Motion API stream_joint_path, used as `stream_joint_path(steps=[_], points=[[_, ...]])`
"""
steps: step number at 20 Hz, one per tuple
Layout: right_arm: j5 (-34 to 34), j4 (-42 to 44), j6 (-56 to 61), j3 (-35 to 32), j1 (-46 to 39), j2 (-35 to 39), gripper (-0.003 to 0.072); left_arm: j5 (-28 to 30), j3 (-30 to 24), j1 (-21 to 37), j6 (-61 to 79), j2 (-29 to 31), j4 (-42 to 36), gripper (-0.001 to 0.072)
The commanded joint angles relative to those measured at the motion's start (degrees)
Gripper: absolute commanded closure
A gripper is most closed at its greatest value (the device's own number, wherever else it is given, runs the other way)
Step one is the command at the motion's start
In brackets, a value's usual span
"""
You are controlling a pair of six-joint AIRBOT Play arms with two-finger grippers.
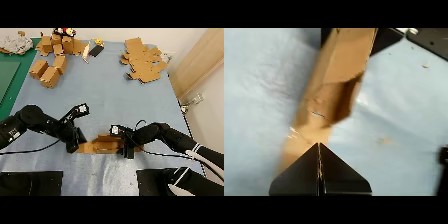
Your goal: Fold the box.
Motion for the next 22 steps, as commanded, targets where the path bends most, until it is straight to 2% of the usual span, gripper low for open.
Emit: stream_joint_path(steps=[1,2,4,6,12,18,22], points=[[0.02,0.00,0.02,0.00,0.07,0.04,0.0235,-8.02,-0.17,-2.93,-23.65,2.32,-3.39,0.0700],[0.02,0.00,0.02,0.00,0.07,0.04,0.0235,-4.22,-0.42,-5.31,-26.01,2.34,-7.13,0.0700],[0.02,0.00,0.02,0.00,0.07,0.04,0.0235,7.30,-0.59,-10.54,-27.30,1.27,-15.15,0.0700],[0.02,0.00,0.02,0.00,0.07,0.04,0.0235,16.02,-0.59,-12.94,-27.32,-1.42,-22.03,0.0699],[0.02,0.00,0.02,0.00,0.07,0.04,0.0235,23.23,-0.48,-12.04,-26.71,-10.19,-26.25,0.0700],[0.02,0.00,0.02,-0.02,0.07,0.04,0.0235,25.35,2.82,-11.74,-26.73,-12.09,-26.62,0.0700],[0.02,0.00,0.02,-0.02,0.07,0.04,0.0235,27.34,3.10,-11.17,-26.75,-13.35,-26.77,0.0700]])
